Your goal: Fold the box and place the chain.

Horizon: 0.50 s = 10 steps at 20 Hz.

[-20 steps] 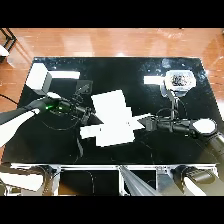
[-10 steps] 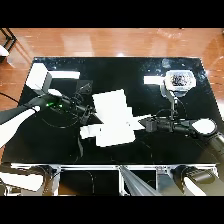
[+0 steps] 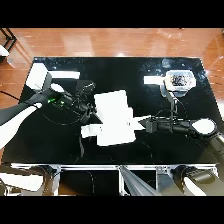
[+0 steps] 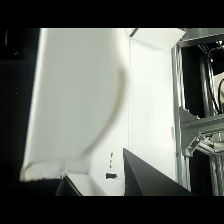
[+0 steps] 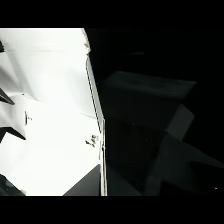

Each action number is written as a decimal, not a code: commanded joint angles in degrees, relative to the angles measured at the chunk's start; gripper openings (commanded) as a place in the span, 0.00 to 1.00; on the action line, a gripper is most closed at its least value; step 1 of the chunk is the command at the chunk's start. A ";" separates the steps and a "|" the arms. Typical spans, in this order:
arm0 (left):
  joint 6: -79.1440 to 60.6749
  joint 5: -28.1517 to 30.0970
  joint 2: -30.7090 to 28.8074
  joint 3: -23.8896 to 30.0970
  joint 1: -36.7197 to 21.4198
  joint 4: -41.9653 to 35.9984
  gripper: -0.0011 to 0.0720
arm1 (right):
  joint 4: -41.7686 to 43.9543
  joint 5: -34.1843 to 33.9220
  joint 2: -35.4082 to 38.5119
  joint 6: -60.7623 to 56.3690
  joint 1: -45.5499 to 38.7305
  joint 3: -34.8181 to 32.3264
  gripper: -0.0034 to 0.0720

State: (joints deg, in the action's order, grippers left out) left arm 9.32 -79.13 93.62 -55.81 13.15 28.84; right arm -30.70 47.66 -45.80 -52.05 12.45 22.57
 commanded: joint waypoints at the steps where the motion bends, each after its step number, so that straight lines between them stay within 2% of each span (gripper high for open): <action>1: 0.13 1.38 0.31 -0.46 0.74 -1.60 0.58 | -0.13 0.07 0.04 -0.04 0.07 -0.04 0.07; 3: 0.13 1.29 1.11 -0.46 1.20 -4.04 0.58 | -0.98 0.09 0.04 -0.26 0.07 -0.04 0.07; 10: 0.13 1.38 1.79 -0.52 0.87 -3.82 0.58 | -1.31 0.07 0.04 -0.28 0.07 -0.04 0.07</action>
State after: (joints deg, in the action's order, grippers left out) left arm 9.43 -77.80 95.24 -56.27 14.35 25.32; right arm -31.79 47.72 -45.80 -52.27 12.45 22.57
